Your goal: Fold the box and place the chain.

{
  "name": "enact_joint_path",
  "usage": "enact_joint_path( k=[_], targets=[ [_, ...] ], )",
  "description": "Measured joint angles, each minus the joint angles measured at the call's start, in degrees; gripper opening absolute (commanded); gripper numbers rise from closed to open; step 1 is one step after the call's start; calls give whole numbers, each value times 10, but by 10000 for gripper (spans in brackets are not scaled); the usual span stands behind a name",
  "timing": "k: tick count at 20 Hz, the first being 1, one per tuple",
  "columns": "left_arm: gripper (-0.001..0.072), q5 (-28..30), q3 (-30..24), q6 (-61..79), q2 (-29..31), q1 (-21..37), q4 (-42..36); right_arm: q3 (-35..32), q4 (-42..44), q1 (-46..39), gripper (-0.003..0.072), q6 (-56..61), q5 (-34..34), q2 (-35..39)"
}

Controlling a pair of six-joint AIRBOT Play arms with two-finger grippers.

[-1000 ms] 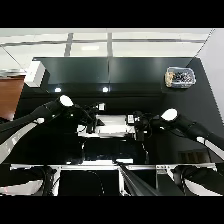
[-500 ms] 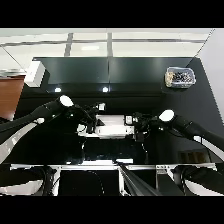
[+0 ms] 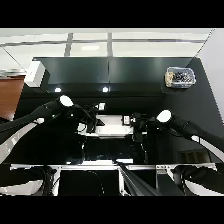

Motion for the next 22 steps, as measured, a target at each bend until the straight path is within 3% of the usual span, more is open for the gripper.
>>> enact_joint_path(
  k=[2, 4, 8, 9, 11, 12, 13, 14, 19, 22],
  targets=[
    [28, 2, 0, -2, 0, 1, 0, 0, -2, 0, 634, 1, -1, 0],
    [27, 3, 0, -3, 0, 1, 0, 0, -3, 0, 482, 2, -1, 0],
    [30, 4, 0, -35, 0, 2, 0, 0, -5, 0, 480, 2, -2, 0],
    [66, 2, 0, -42, 0, 2, 0, 0, -6, 0, 480, 2, -2, 0],
    [369, -5, 0, -55, 0, 2, 4, 0, -6, 0, 479, 2, -3, 0],
    [586, -16, 0, -57, 3, 2, 4, 0, -6, 0, 430, 1, -3, 0],
    [649, -21, 0, -58, 7, 2, 5, 0, -7, 0, 281, 0, -3, 0],
    [649, -33, 0, -62, 13, 3, 11, 0, -7, 0, 183, 0, -3, 0],
    [649, -65, 0, -151, 90, 21, 115, 0, -7, 0, 182, 2, -3, 0],
    [595, -90, 0, -238, 152, 40, 185, 0, -7, 1, 182, 2, -3, 0]
  ],
)
